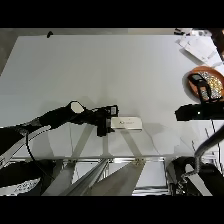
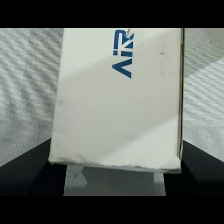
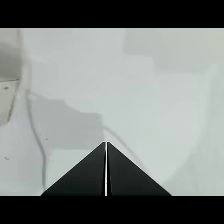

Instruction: Fold the box and place the chain.

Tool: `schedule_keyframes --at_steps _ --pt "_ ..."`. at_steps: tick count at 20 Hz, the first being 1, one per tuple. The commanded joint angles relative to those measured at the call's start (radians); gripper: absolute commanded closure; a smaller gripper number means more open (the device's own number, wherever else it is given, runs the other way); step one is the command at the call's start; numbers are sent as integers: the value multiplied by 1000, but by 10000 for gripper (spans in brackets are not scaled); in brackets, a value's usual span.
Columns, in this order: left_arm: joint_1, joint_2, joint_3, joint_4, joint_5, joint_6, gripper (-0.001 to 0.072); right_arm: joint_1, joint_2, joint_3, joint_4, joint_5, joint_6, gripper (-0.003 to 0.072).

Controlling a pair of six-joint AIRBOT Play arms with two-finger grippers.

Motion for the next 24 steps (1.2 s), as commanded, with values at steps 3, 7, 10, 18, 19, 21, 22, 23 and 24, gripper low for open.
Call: schedule_keyframes --at_steps 3,7,10,18,19,21,22,23,24 --pt "0 0 0 -25 -7 0 396 -192 -224 15 36 22 -19 672" --pt "0 1 0 -29 -9 -2 541 -192 -426 15 34 59 31 667" --pt "1 35 1 -29 -13 -7 704 -192 -469 15 37 61 45 667" --pt "80 369 1 158 206 -486 705 -192 -469 15 37 46 45 667" --pt "117 410 1 230 206 -592 705 -192 -469 15 37 46 45 667" --pt "205 483 1 436 197 -850 705 -192 -469 15 37 46 45 667" --pt "249 514 1 557 184 -986 705 -192 -469 15 37 46 45 667" --pt "298 544 1 692 155 -1125 705 -192 -469 15 37 46 45 667" --pt "349 568 1 824 111 -1254 705 -192 -469 15 37 46 45 667"
